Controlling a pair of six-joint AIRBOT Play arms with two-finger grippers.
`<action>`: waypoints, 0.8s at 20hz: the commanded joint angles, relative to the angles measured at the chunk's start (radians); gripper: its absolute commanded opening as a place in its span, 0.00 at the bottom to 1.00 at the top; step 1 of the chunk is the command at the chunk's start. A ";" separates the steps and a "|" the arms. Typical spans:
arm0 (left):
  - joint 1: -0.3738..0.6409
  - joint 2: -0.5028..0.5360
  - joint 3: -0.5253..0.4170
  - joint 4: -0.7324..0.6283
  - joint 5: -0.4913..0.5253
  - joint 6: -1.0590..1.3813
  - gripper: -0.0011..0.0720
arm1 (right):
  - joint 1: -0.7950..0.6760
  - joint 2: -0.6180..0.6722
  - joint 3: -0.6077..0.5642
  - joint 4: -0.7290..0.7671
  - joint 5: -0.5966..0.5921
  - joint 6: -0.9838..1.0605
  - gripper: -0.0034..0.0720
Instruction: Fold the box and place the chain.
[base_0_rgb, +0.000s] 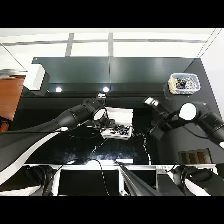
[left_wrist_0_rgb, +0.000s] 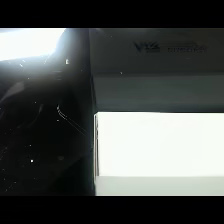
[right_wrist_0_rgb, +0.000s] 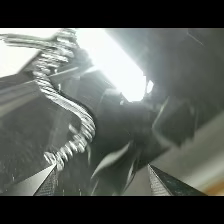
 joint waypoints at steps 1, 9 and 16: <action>0.001 0.000 0.000 -0.003 0.002 0.000 0.05 | 0.069 0.000 -0.070 0.108 -0.197 -0.296 0.97; 0.001 0.000 0.000 -0.002 0.023 0.000 0.05 | 0.082 -0.001 -0.146 0.198 -0.265 -0.475 0.90; 0.001 0.000 0.000 -0.002 0.019 0.000 0.05 | 0.102 -0.001 -0.180 0.202 -0.300 -0.476 0.75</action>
